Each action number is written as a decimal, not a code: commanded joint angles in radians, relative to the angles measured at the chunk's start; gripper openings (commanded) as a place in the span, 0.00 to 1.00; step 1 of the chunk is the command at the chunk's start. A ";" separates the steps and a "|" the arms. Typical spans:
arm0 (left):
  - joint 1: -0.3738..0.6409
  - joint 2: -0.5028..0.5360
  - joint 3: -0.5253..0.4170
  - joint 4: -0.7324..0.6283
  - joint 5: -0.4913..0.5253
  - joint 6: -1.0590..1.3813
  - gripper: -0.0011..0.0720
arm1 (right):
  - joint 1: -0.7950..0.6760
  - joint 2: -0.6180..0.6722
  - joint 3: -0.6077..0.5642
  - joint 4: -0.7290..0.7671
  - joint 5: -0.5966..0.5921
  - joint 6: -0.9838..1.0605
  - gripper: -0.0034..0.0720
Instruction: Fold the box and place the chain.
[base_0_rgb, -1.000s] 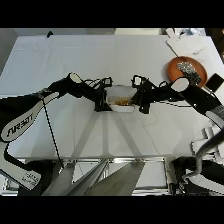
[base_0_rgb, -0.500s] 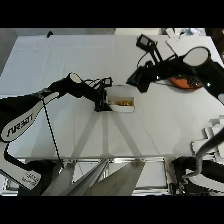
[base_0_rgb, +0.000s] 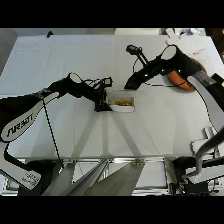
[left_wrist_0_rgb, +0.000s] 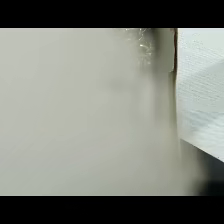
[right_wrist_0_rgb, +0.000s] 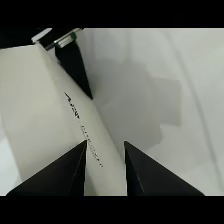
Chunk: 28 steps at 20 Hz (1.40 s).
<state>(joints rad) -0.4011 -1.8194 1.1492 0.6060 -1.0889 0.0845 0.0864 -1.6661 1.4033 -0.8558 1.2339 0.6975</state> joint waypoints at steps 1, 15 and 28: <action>0.000 0.001 0.000 0.000 0.000 0.000 0.30 | 0.001 -0.028 0.007 0.051 0.083 -0.041 0.42; 0.000 0.001 0.000 0.000 0.000 0.000 0.30 | 0.125 0.209 -0.349 -0.030 -0.329 -0.340 0.51; 0.001 0.000 0.000 0.000 0.000 0.000 0.30 | 0.193 0.312 -0.366 -0.087 -0.374 -0.334 0.60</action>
<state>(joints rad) -0.4011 -1.8194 1.1492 0.6060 -1.0889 0.0849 0.2703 -1.3888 1.0435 -0.9367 0.8597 0.3683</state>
